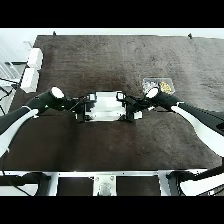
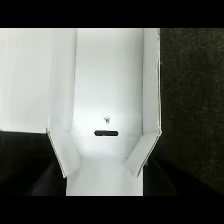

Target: Fold the box and place the chain.

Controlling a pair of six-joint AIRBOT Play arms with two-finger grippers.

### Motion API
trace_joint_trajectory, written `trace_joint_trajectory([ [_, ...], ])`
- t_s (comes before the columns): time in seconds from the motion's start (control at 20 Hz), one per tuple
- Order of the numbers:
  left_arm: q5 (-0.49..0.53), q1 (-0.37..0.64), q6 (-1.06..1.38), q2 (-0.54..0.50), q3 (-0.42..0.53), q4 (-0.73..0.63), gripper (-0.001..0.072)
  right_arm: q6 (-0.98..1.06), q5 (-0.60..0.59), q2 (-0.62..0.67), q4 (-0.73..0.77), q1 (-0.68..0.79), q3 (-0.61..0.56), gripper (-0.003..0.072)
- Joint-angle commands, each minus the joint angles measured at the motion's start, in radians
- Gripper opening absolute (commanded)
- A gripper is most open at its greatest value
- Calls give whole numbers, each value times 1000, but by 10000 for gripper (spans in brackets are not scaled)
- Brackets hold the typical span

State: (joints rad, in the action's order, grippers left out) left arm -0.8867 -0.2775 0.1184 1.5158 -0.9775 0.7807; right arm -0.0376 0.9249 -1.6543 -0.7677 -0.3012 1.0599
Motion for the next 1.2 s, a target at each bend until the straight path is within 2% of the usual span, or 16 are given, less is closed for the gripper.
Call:
trace_joint_trajectory([
  [0.0,8,0,8,5,-1,-10,515,0,0,-1,0,0,0,594],
  [0.1,14,0,11,6,-1,-15,421,0,0,-1,0,0,0,595],
  [0.3,19,0,14,5,-1,-26,406,0,0,-1,0,0,0,594],
  [0.35,22,0,14,5,-1,-40,317,0,0,-1,0,0,0,594],
  [0.4,32,-9,18,5,-1,-45,289,0,0,-1,0,0,0,594],
  [0.6,65,-54,21,6,-1,-38,287,0,0,-1,0,0,0,594],
  [0.7,84,-54,20,6,-1,-47,170,0,0,-1,0,0,0,594],
  [1.05,72,-70,22,30,-1,-107,171,0,0,-1,0,0,0,594],
  [1.1,83,-76,22,31,-1,-117,203,0,0,-1,0,0,0,594],
  [1.15,87,-81,23,32,-1,-128,274,0,0,-1,0,0,0,594],
])
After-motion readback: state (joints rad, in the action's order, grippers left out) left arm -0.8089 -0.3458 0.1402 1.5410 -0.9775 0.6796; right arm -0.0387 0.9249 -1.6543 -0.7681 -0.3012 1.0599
